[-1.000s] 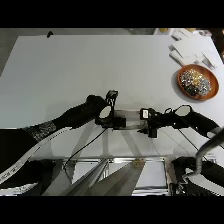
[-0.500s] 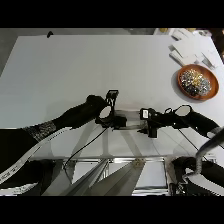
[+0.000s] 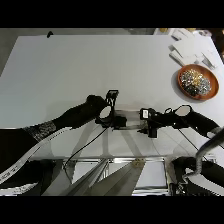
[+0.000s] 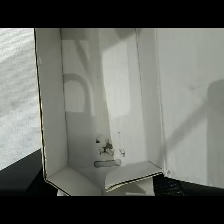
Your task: Fold the box and place the chain.
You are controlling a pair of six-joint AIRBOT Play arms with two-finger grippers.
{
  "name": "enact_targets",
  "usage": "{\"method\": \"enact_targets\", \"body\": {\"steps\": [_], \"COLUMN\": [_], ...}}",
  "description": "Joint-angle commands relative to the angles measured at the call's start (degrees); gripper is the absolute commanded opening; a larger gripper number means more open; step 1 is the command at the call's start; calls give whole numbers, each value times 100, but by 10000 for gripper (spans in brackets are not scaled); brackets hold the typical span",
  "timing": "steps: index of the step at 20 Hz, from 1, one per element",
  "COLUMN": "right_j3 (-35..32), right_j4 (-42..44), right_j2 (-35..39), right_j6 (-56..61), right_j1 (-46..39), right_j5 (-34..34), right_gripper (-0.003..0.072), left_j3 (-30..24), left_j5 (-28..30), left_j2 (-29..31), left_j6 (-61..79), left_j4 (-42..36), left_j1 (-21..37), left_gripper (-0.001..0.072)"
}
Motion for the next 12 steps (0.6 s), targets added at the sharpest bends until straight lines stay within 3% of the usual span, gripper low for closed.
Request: {"method": "enact_targets", "body": {"steps": [1,12], "right_j3": [-2,-2], "right_j4": [2,0], "right_j2": [-4,-4], "right_j6": [0,2], "right_j1": [0,0], "right_j5": [2,0], "right_gripper": [400,400], "left_j3": [4,4], "left_j5": [-4,-26], "left_j2": [-35,-116], "left_j6": [0,-7], "left_j4": [9,72], "left_j1": [-9,-9], "left_gripper": [271,267]}}
